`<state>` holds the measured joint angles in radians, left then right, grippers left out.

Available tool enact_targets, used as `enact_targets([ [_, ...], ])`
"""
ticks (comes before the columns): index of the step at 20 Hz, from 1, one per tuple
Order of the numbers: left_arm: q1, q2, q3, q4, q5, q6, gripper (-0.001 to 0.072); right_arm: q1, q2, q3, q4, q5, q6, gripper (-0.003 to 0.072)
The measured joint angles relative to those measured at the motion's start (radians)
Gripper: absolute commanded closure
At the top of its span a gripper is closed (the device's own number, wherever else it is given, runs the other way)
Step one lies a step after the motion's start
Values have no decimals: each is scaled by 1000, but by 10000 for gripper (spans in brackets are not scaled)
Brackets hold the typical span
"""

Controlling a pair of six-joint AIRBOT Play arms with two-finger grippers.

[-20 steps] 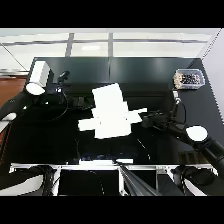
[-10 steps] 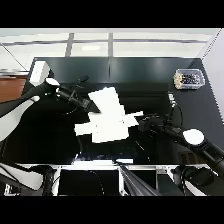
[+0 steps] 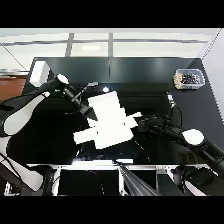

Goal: Fold the box and place the chain.

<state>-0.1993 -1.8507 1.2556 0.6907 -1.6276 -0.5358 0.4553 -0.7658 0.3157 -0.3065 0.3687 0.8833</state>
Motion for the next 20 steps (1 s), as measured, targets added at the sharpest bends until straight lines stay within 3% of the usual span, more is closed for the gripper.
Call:
enact_targets([
  [3, -3, 25, 2, 11, -2, 13, 688, -29, 2, 27, -38, 34, 0, -16],
  [6, -22, 122, -56, 13, 68, 13, 687, -101, 3, 127, -234, 151, -1, -16],
  [9, -72, 293, -190, 16, 262, 143, 680, -149, 3, 216, -476, 274, -69, -15],
  [12, -129, 409, -281, 40, 427, 391, 680, -165, -11, 243, -617, 349, -237, -16],
  [16, -194, 425, -319, 111, 530, 560, 681, -138, -28, 235, -683, 427, -427, -15],
  [20, -233, 379, -329, 185, 567, 589, 682, -95, -33, 195, -704, 467, -505, -15],
])
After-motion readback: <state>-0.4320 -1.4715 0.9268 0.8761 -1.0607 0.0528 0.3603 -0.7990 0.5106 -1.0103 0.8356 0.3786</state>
